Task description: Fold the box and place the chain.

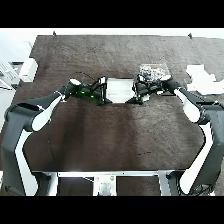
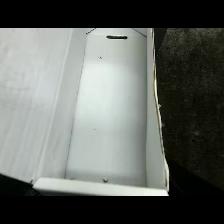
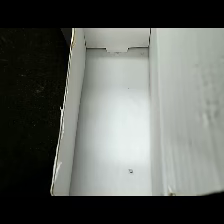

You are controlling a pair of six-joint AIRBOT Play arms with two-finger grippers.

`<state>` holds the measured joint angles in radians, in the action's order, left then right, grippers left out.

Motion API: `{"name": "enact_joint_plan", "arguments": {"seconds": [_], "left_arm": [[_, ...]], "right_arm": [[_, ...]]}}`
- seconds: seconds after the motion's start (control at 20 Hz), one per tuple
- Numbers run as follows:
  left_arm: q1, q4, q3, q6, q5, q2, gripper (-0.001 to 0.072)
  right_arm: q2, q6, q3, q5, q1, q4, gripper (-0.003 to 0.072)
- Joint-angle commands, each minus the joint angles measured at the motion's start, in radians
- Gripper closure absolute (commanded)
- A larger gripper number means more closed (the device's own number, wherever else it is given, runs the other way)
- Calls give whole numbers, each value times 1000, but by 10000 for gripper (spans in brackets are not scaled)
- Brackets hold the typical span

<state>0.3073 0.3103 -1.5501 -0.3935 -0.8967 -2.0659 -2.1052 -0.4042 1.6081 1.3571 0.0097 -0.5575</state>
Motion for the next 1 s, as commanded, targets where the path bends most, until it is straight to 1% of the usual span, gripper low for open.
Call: {"name": "enact_joint_plan", "arguments": {"seconds": [0.0, 0.1, 0.15, 0.2, 0.45, 0.65, 0.75, 0.95], "left_arm": [[-1, 0, -1, 0, 2, 0, 243], [-1, 0, -1, 0, 2, 0, 243], [-1, 0, -1, 0, 2, 0, 243], [-1, 0, -1, 0, 2, 0, 243], [-1, 0, -1, 0, 2, 0, 244], [-1, 0, -1, 0, 3, 0, 243], [-1, 0, -1, 0, 2, 0, 243], [-1, 0, -1, 0, 2, 0, 243]], "right_arm": [[0, 0, 0, 2, 2, 0, 272], [0, 16, -1, 13, 1, -1, 265], [0, 30, 0, 22, 0, 2, 123], [1, 32, 0, 24, -2, 7, 31], [10, 72, 0, 48, -7, -5, 20], [25, 117, 0, 55, -8, -58, 20], [42, 117, 0, 85, -7, -84, 20], [87, 117, 0, 67, -19, -92, 20]]}}
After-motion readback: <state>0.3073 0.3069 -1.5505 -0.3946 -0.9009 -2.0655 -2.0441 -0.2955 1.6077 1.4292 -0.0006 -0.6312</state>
